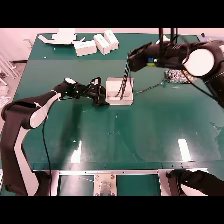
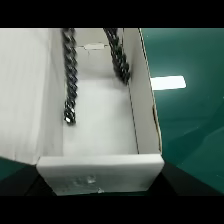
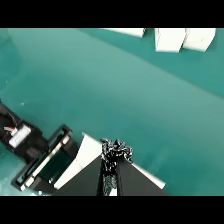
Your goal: Fold the box and place the chain.
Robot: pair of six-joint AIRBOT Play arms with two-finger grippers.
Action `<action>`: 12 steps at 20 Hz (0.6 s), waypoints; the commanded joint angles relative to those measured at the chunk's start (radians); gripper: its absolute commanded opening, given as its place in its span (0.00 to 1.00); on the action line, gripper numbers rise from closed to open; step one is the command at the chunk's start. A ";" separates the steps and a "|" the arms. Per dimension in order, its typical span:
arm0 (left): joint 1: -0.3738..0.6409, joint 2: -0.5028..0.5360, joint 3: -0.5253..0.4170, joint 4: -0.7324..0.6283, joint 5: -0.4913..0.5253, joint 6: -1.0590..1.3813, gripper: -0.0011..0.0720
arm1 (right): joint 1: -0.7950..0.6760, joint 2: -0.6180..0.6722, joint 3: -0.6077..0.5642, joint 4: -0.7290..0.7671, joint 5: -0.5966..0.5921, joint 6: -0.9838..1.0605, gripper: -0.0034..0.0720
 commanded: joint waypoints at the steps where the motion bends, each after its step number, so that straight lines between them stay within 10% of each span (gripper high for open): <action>1: 0.000 0.001 0.001 0.000 -0.002 0.000 0.71 | 0.000 -0.001 -0.097 -0.001 -0.040 0.005 0.06; 12: 0.000 0.001 0.001 0.000 -0.002 0.000 0.71 | 0.000 -0.127 -0.166 0.097 -0.055 0.005 0.05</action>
